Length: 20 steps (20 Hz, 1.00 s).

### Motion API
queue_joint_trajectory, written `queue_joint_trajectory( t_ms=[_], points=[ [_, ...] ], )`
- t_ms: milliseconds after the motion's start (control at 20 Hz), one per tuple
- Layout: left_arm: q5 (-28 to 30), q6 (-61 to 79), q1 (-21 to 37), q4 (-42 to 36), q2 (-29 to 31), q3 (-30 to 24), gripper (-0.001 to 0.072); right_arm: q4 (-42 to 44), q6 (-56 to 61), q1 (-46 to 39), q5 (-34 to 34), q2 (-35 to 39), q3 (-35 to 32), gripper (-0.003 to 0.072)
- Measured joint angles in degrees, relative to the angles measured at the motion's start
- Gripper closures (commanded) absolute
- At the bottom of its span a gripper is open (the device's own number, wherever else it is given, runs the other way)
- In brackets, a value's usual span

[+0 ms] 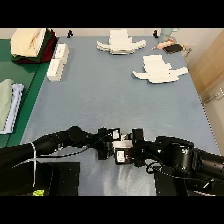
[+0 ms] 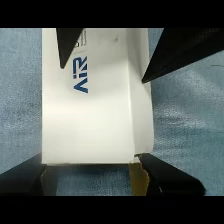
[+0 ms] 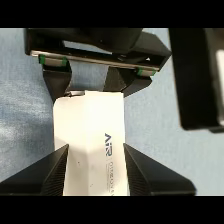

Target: Fold the box.

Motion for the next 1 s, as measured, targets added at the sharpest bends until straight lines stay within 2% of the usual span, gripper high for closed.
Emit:
queue_joint_trajectory(
  t_ms=[300, 400, 1000],
  points=[
    [-0.2, 0.0, 0.0, 0.0, 0.0, 0.0, 0.012, -1.1, 1.6, 0.0, 0.5, 0.6, 0.0, 0.0183],
    [-0.2, 0.0, 0.0, 0.0, 0.0, 0.0, 0.012, -1.5, 1.7, 0.0, 0.7, 1.0, 0.0, 0.0211],
    [-0.2, 0.1, 0.0, 0.0, 0.0, 0.0, 0.012, -4.2, 2.0, 0.0, -0.8, 2.6, 0.1, 0.0212]
  ],
)
